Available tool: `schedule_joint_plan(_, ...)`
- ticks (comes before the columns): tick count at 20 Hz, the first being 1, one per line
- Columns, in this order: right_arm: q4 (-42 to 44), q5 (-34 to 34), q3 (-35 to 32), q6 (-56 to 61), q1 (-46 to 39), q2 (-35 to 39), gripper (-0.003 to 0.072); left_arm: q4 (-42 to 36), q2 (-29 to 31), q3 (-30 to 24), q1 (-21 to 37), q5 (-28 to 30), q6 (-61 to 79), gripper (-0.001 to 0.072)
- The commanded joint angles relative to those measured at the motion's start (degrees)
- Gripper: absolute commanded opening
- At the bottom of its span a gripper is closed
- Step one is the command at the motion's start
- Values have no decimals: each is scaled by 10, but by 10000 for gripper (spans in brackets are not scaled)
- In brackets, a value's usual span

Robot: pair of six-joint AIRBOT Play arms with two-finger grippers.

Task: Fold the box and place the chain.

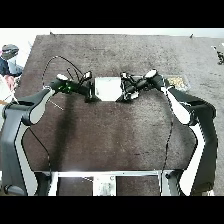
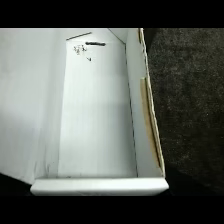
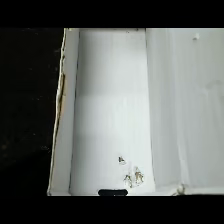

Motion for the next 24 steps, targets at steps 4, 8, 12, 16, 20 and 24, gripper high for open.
schedule_joint_plan(4,-64,1,1,36,-3,20,720,2,0,0,1,-2,0,415)
schedule_joint_plan(8,-99,6,1,72,-11,42,720,2,0,0,1,-2,0,415)
schedule_joint_plan(12,-98,6,1,125,-33,78,720,2,0,0,1,-2,0,415)
schedule_joint_plan(16,-64,6,1,176,-40,114,644,2,0,0,1,-2,0,415)
schedule_joint_plan(20,31,11,1,174,-39,120,95,2,0,0,1,-2,0,415)
schedule_joint_plan(24,39,-27,1,159,-23,112,87,2,0,0,1,-2,0,414)
